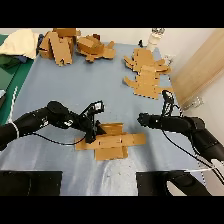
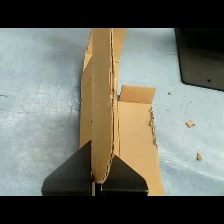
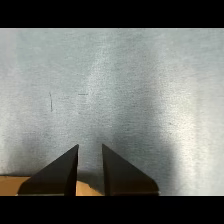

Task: Fold the box.

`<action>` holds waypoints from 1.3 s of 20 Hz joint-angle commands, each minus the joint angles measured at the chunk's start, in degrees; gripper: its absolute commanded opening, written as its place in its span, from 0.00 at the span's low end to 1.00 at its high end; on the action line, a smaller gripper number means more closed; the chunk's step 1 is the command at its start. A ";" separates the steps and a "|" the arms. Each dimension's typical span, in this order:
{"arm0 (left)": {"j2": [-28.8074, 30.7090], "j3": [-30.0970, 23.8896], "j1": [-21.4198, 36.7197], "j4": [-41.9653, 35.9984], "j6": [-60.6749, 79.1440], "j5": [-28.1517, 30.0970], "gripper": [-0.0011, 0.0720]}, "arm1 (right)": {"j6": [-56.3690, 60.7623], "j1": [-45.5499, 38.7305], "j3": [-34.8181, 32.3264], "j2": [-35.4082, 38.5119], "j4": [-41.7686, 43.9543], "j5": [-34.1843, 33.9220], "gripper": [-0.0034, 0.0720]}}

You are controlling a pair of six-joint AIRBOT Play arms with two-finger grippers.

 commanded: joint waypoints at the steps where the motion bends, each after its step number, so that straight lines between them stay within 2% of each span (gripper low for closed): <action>1: 0.24 -0.83 -0.17 0.15 0.42 -0.13 0.03 | -0.07 0.04 0.04 -0.28 0.02 0.07 0.37; 10: 0.20 -0.83 -0.17 3.72 1.01 4.79 0.03 | -0.76 0.04 0.04 -0.28 0.02 0.07 0.37; 24: 0.20 -0.83 -0.17 4.87 6.36 3.76 0.03 | -1.68 0.04 0.04 -0.28 0.02 0.17 0.37; 26: 0.20 -0.81 -0.17 4.87 6.12 3.82 0.03 | -3.91 0.04 0.04 -0.28 0.00 0.13 0.33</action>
